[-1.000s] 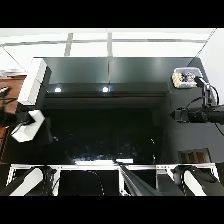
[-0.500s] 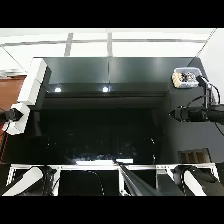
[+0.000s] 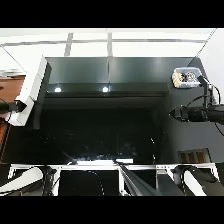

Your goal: Fold the box and place the chain.

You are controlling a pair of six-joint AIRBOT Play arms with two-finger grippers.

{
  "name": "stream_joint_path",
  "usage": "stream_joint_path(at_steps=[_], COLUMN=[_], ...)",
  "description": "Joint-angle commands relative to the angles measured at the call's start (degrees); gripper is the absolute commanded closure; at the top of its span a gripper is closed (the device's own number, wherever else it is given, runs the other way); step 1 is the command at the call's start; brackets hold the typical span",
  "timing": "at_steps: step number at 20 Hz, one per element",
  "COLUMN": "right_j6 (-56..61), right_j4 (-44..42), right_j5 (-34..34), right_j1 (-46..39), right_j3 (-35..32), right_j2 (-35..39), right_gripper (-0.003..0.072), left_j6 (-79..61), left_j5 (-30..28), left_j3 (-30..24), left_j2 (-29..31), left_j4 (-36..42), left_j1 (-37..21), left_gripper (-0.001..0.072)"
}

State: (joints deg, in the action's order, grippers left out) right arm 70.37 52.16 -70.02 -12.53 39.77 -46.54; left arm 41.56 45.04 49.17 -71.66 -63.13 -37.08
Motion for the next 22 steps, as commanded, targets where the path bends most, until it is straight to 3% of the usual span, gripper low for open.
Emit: stream_joint_path(at_steps=[1,4,6,7,8,9,12,16,19,22], right_j6=[0.6,0.5,0.3,0.3,0.3,0.3,0.3,0.3,0.3,0.3], right_j4=[-0.1,-0.5,-3.6,-4.4,-4.2,-4.0,-1.8,13.5,20.1,20.0], right_j5=[0.0,2.7,9.7,14.7,20.5,25.1,33.3,37.0,36.8,36.8], right_j1=[0.1,1.4,5.7,8.7,12.4,15.6,22.2,23.8,22.5,22.2], right_j3=[0.0,0.0,0.0,0.0,0.0,0.0,0.0,0.0,0.0,0.0], right_j2=[0.0,0.0,-0.1,-0.2,-0.5,-1.2,-5.4,-13.6,-17.2,-17.2], right_gripper=[0.0670,0.0670,0.0670,0.0670,0.0670,0.0670,0.0670,0.0670,0.0670,0.0669], left_j6=[2.4,7.2,11.2,12.1,12.5,12.5,10.9,5.3,5.3,5.3], left_j5=[0.7,3.8,6.1,7.7,9.5,11.4,10.8,-6.8,-14.5,-14.4], left_j3=[4.3,11.4,14.6,15.5,15.5,15.5,10.3,-9.1,-19.8,-21.5], left_j2=[-0.5,1.7,4.0,5.1,6.6,8.1,15.1,27.0,30.2,30.4], left_j4=[1.1,3.8,11.0,14.5,17.3,18.6,18.9,16.9,17.0,17.1], left_j1=[1.1,2.5,3.8,4.8,6.1,7.9,16.6,30.4,32.3,32.5], left_gripper=[-0.0006,-0.0006,0.0029,0.0252,0.0629,0.0686,0.0688,0.0687,0.0686,0.0685])
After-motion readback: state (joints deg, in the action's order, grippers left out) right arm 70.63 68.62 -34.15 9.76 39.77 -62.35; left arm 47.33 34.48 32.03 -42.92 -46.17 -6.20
